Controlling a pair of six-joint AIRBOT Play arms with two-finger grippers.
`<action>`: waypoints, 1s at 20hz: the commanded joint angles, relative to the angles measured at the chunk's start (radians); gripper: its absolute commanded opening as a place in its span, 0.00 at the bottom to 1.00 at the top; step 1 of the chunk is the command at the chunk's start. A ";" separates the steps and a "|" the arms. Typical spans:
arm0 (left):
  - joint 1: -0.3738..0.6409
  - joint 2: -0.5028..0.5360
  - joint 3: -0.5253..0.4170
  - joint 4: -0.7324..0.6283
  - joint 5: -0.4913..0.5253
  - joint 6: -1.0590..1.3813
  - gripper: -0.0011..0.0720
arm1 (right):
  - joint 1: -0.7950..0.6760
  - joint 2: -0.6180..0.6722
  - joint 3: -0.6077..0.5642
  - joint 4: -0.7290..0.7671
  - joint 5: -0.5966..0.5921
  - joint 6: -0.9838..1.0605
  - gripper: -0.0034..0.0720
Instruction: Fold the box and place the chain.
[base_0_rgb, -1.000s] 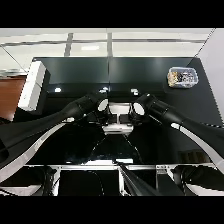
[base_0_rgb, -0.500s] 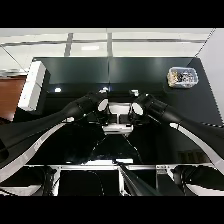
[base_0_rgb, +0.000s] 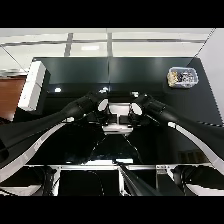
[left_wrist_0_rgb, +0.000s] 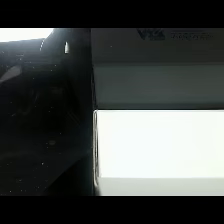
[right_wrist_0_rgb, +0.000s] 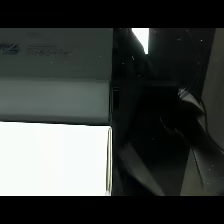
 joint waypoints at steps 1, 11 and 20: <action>0.001 0.001 0.001 0.000 0.000 0.000 0.05 | 0.001 -0.004 0.000 0.000 0.000 0.016 0.06; 0.001 0.001 0.001 0.000 0.001 0.000 0.05 | -0.005 0.071 0.057 -0.031 0.116 -0.089 0.46; 0.001 0.001 0.001 0.000 0.001 0.000 0.05 | -0.201 0.373 0.073 -0.696 0.113 -0.162 0.93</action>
